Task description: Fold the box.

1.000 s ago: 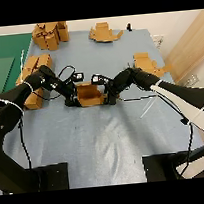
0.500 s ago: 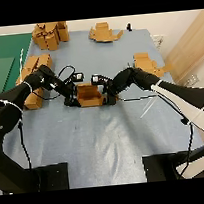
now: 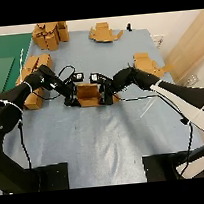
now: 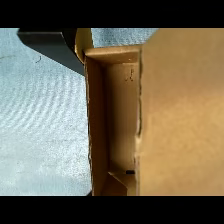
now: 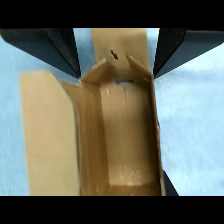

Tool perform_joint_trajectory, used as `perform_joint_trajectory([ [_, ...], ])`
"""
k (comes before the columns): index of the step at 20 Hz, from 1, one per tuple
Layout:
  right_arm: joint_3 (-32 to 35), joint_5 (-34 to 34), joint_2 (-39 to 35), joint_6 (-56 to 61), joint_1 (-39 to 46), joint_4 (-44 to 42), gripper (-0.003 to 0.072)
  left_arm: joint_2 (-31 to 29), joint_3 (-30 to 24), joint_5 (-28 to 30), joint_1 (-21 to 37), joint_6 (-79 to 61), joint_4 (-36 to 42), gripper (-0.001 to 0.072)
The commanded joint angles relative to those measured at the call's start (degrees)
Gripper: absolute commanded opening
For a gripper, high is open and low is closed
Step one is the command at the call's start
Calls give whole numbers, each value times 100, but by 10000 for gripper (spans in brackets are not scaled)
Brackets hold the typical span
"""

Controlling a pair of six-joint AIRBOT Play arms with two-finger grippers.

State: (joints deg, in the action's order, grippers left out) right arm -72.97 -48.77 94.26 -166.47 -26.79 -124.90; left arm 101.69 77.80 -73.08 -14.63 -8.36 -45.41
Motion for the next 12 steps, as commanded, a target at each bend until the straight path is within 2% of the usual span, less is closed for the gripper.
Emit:
perform_joint_trajectory([
  [1, -2, -138, 9, -55, -7, -225, 720, -4, 7, 9, -2, 0, -2, 589],
  [12, -4, -94, 216, -55, -72, -531, 720, -4, 7, 7, -2, 0, -4, 589],
])
